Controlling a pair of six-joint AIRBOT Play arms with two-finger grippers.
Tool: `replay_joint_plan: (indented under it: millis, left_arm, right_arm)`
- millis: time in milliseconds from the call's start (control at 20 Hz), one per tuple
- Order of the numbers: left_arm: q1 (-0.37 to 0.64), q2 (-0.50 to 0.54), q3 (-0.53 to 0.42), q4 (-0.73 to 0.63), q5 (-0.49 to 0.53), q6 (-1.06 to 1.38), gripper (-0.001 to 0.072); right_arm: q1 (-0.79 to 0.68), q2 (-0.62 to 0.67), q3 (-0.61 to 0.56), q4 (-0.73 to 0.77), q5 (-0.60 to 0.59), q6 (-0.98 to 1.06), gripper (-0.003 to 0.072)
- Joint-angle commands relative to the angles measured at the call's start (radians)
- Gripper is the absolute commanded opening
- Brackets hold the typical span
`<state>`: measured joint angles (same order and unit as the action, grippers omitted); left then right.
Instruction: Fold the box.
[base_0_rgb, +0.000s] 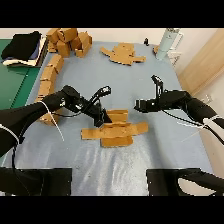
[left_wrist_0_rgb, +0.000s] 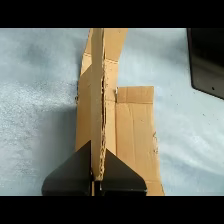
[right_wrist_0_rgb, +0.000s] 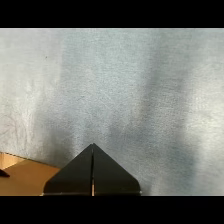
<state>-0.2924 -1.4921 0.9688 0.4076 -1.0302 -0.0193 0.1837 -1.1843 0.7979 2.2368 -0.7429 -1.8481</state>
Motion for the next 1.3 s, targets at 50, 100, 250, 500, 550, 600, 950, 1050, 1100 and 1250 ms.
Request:
replay_joint_plan:
  millis: [50, 100, 250, 500, 550, 600, 950, 1050, 1100, 1250]
  left_arm:
    - [-0.001, -0.001, 0.032, -0.028, -0.162, -0.018, 0.0013]
    - [-0.001, -0.001, 0.034, -0.05, -0.173, -0.022, 0.0013]
    - [0.0, -0.021, 0.034, -0.048, -0.14, -0.022, 0.0013]
    - [0.001, -0.08, 0.034, -0.037, -0.119, -0.026, 0.0013]
    - [0.001, -0.08, 0.034, -0.031, -0.112, -0.026, 0.0013]
    - [0.001, -0.08, 0.034, -0.023, -0.103, -0.026, 0.0013]
    - [0.019, -0.08, 0.034, 0.008, -0.061, -0.034, 0.0014]
    - [0.025, -0.08, 0.034, 0.009, -0.061, -0.033, 0.0014]
    - [0.026, -0.08, 0.034, 0.009, -0.061, -0.033, 0.0014]
    - [0.026, -0.08, 0.034, 0.008, -0.064, -0.033, 0.0015]
  right_arm:
    - [0.001, 0.0, 0.001, -0.006, 0.002, 0.0, 0.0004]
    - [0.001, -0.001, 0.0, -0.007, 0.003, 0.0, 0.0004]
    - [0.001, -0.007, 0.0, -0.007, 0.003, 0.0, 0.0004]
    - [0.001, -0.007, 0.0, -0.007, 0.003, 0.0, 0.0004]
    - [0.001, -0.007, 0.001, -0.008, 0.003, 0.0, 0.0004]
    - [0.001, -0.007, 0.001, -0.007, 0.004, 0.0, 0.0004]
    - [0.001, -0.007, 0.0, -0.008, 0.001, 0.0, 0.0004]
    - [0.002, -0.007, 0.0, -0.012, 0.002, -0.001, 0.0004]
    - [0.001, -0.007, 0.0, -0.021, 0.001, -0.001, 0.0004]
    - [0.002, -0.005, 0.0, -0.035, -0.014, 0.0, 0.0004]
